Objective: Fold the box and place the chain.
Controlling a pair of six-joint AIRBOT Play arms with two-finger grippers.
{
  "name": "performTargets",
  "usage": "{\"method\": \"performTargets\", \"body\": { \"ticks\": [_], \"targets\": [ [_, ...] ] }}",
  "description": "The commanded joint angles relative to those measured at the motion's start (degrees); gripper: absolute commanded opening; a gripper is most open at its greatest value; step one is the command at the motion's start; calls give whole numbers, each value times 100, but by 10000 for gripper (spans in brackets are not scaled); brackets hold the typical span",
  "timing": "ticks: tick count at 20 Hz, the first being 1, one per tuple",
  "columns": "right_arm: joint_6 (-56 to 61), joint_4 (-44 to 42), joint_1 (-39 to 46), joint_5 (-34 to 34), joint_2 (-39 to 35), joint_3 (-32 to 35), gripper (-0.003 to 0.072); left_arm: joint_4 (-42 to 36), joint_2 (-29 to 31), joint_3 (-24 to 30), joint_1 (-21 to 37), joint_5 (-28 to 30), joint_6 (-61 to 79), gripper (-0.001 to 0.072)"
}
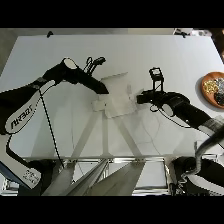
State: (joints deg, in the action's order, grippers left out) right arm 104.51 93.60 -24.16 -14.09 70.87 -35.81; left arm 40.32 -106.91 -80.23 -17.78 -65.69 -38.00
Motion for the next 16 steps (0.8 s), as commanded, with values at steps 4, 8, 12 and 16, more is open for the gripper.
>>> {"method": "performTargets", "body": {
  "ticks": [4,8,12,16],
  "targets": [
    [-4,26,-4,-376,-249,4,66,302,103,-2,-2,-282,890,12],
    [-450,68,2,-1156,-1169,4,302,70,466,-2,-15,-813,1902,11],
    [-756,280,2,-1939,-2415,4,302,-409,970,-2,-63,-1582,3375,9],
    [-688,560,2,-2546,-3340,4,299,-382,1156,-2,-415,-1786,4054,10]
  ]
}}
